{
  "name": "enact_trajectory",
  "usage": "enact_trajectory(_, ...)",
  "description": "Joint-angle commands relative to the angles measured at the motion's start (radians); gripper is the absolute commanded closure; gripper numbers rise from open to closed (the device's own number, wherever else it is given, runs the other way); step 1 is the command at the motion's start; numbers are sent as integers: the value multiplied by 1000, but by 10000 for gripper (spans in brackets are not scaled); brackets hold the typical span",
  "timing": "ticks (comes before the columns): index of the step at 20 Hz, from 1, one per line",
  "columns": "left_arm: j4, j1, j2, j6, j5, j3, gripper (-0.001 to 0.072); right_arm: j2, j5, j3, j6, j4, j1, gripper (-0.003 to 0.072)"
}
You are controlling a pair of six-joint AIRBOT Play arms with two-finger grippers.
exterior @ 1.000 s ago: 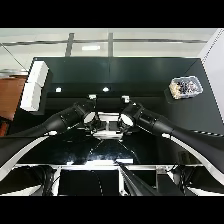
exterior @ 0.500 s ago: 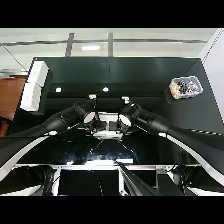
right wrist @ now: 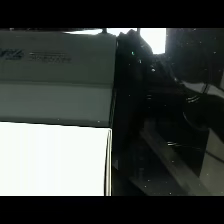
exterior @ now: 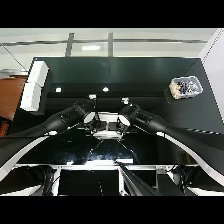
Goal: Fold the box and place the chain.
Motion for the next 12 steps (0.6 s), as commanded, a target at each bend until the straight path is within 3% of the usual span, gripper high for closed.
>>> enact_trajectory(1, 0, 0, -1, 0, 0, 0, 679, -2, 3, 8, 0, 2, -1, 664)
enact_trajectory(7, 0, 0, -1, 0, 0, 0, 679, -2, 9, 33, 0, 0, -1, 655)
enact_trajectory(8, 0, 0, -1, 0, 0, 0, 679, -2, 14, 33, 6, 1, -1, 479)
enact_trajectory(12, 0, 0, -1, 0, 0, 0, 679, -2, 33, 33, 7, 0, -1, 461)
